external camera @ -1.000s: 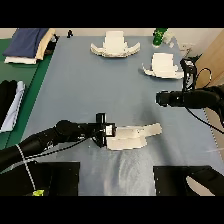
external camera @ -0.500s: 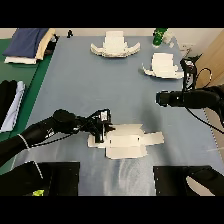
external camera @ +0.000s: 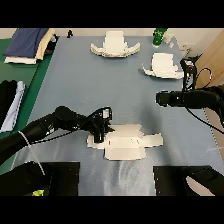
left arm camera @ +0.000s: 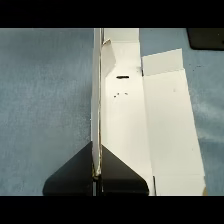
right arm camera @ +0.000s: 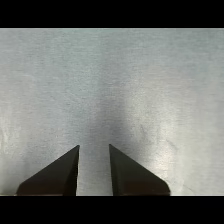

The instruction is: Fold the box.

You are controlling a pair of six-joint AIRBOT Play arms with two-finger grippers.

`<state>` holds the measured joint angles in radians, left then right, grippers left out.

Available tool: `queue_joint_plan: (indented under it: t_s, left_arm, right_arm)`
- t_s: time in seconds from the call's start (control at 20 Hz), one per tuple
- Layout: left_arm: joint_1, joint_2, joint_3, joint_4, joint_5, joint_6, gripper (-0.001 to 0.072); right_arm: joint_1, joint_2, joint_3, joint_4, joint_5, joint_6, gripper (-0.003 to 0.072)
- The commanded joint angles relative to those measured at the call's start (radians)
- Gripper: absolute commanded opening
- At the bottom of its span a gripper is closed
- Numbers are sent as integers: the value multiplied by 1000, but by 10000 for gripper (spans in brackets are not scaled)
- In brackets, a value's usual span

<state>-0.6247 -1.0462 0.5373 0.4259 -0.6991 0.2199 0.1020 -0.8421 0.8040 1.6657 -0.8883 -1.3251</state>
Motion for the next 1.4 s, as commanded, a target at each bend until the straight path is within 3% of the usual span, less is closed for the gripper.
queue_joint_plan:
  t_s: [0.0, 0.3, 0.5, 0.55, 0.9, 1.15, 1.35]
  left_arm:
    - [1, 1, 47, 73, -32, -91, 14]
    - [-67, 1, 48, 186, -6, -167, 13]
    - [-144, 66, 48, 176, 293, -149, 13]
    - [-148, 89, 48, 176, 311, -149, 13]
    - [-187, 124, 13, 151, 301, -132, 12]
    - [-273, 124, -71, 136, 396, -134, 13]
    - [-271, 123, -103, 101, 404, -135, 14]
  right_arm:
    - [0, 0, 1, 0, 1, 0, 281]
    - [0, 0, 1, 0, 6, 0, 281]
    - [0, 0, 1, 0, 5, 0, 281]
    - [0, 0, 1, 0, 5, 0, 281]
    - [0, 0, 1, 0, 6, 0, 281]
    - [3, 0, 1, 1, 6, 0, 281]
    - [6, 0, 1, 12, 6, 0, 281]
